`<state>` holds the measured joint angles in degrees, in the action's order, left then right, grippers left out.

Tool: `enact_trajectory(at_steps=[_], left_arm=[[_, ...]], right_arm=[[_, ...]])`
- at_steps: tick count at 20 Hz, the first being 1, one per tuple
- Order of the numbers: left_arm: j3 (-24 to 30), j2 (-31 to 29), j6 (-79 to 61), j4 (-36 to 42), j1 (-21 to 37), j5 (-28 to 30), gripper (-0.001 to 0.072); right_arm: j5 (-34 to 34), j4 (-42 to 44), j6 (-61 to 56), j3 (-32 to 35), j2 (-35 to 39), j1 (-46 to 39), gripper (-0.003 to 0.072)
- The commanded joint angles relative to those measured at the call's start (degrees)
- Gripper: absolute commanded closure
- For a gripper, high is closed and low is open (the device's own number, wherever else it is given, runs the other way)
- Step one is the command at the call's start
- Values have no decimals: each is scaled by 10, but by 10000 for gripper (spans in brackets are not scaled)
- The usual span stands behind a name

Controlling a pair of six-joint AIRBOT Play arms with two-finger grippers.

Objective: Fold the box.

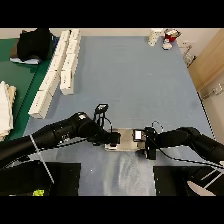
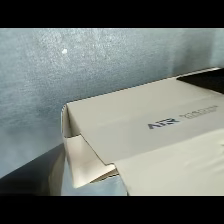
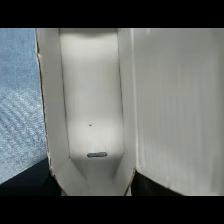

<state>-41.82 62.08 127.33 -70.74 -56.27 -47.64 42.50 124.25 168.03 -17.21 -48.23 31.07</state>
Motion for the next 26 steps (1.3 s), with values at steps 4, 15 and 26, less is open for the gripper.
enact_trajectory(at_steps=[4, 15, 26], left_arm=[[-52, 45, 135, -69, -49, -64, 247], [-142, 134, 256, -196, -87, -166, 247], [-151, 162, 259, -195, -105, -168, 590]], right_arm=[[0, 0, 0, 0, 0, 0, 177], [0, 0, 0, 0, 0, 1, 177], [0, 0, 0, 0, 0, 1, 177]])
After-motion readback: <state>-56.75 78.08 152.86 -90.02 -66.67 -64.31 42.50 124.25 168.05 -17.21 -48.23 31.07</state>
